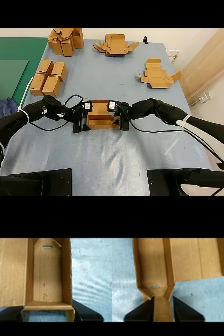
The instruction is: Fold the box.
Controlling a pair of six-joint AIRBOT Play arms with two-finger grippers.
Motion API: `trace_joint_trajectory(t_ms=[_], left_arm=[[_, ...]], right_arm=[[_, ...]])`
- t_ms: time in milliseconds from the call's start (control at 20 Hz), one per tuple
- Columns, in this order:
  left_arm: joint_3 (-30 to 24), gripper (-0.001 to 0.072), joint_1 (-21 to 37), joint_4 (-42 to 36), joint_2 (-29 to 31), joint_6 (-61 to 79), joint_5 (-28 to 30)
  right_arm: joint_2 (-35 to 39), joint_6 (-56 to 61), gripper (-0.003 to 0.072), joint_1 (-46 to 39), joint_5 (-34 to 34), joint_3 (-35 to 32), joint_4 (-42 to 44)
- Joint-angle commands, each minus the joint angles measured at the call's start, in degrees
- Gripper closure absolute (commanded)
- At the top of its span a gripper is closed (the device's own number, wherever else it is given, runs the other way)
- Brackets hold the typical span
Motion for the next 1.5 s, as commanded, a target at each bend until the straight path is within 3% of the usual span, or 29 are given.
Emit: trace_joint_trajectory(t_ms=[0, 200, 500, 800, 900, 1100, 1150, 1200, 1450], left_arm=[[0.02, 0.0542, 0.04, 0.00, 0.02, 0.02, 0.02], [0.02, 0.0542, 0.04, -0.02, 0.04, 0.02, 0.00], [0.02, 0.0542, 0.04, -0.02, 0.04, 0.00, -0.02], [0.02, 0.0542, 0.04, 0.00, 0.02, 0.02, 0.04], [0.02, 0.0542, 0.04, 0.00, 0.02, 0.02, 0.04], [0.02, 0.0542, 0.04, -0.02, 0.02, 0.02, 0.04], [0.02, 0.0542, 0.04, 0.00, 0.02, 0.02, 0.04], [0.02, 0.0542, 0.04, -0.02, 0.02, 0.02, 0.04], [0.02, 0.0542, 0.04, 0.00, 0.02, 0.02, 0.04]], right_arm=[[-0.87, -0.52, 0.0495, 0.46, -0.76, 1.49, 2.82], [-0.96, -0.52, 0.0541, 1.62, -2.84, 1.95, 4.13], [-0.94, 0.13, 0.0539, 1.75, -2.69, 1.95, 2.51], [-0.04, 7.61, 0.0501, -1.36, -3.72, 1.97, -7.37], [-0.13, 7.56, 0.0265, -1.95, -6.71, 1.95, -7.98], [-0.17, 4.57, 0.0262, -0.96, -6.51, 1.95, -4.72], [-0.20, 3.41, 0.0276, -0.70, -5.57, 1.95, -3.72], [-0.22, 3.30, 0.0340, -0.33, -4.35, 1.95, -3.21], [-0.24, 2.40, 0.0349, 2.60, -2.60, 1.95, -1.88]])
